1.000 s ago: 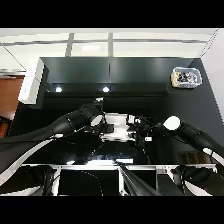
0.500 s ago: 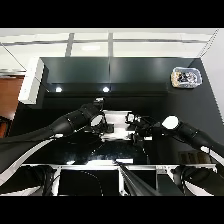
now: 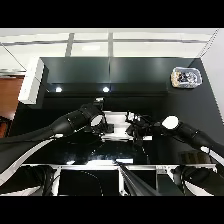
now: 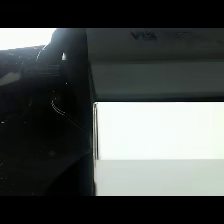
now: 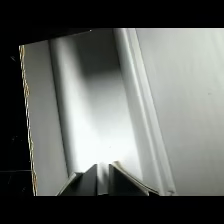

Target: Fold the box and place the chain.

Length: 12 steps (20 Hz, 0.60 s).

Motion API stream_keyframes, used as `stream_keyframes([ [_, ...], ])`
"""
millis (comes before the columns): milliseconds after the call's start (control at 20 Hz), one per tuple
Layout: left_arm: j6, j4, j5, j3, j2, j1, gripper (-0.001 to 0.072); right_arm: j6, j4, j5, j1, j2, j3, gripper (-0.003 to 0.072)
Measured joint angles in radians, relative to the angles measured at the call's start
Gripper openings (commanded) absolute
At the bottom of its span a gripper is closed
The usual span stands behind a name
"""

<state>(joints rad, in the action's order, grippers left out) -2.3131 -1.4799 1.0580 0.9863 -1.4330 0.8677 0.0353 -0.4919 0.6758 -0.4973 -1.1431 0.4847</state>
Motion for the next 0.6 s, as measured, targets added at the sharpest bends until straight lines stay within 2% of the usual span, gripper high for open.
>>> stream_keyframes([
  [250,0.001,0.0,0.0,0.0,0.0,0.0,0.0024,0.237,-0.021,0.062,0.113,0.089,0.0,0.0009],
  [600,0.003,0.001,0.001,0.0,0.0,0.0,0.0025,0.871,-0.167,0.213,0.615,0.174,0.0,0.0009],
])
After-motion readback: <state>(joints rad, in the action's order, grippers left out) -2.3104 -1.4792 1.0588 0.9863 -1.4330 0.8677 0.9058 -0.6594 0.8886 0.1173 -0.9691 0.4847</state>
